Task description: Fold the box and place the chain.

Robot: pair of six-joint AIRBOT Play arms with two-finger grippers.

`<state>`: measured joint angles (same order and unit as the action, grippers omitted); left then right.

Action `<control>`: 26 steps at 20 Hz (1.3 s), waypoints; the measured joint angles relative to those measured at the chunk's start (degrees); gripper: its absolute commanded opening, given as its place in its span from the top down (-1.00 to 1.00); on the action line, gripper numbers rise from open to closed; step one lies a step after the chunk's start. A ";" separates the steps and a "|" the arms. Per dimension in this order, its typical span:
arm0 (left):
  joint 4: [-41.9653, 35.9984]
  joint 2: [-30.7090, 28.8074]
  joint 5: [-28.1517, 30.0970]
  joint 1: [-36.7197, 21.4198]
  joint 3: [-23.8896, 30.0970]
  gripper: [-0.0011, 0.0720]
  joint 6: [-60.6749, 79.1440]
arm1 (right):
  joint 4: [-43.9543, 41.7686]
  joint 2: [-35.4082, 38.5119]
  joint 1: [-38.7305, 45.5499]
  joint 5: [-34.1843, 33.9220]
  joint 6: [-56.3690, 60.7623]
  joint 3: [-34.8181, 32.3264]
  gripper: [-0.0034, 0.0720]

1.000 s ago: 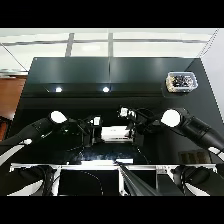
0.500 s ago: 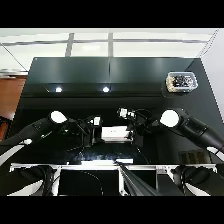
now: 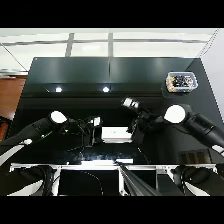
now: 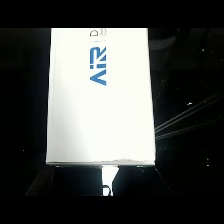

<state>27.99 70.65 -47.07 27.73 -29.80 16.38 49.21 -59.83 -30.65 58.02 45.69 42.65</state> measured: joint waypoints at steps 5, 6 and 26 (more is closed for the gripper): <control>0.00 0.00 0.02 0.00 0.00 0.03 0.02 | -14.67 -1.99 4.61 2.14 6.23 -3.41 0.90; 0.00 0.00 0.02 0.00 0.00 0.03 0.02 | -18.51 -3.45 4.85 2.10 6.82 -4.07 0.90; 0.07 -0.39 0.11 -0.04 -0.07 -0.60 -0.28 | -25.59 -10.12 8.55 3.52 5.97 -1.77 0.89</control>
<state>28.05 70.26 -46.96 27.68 -29.87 16.10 23.62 -69.95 -22.11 61.54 51.66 40.88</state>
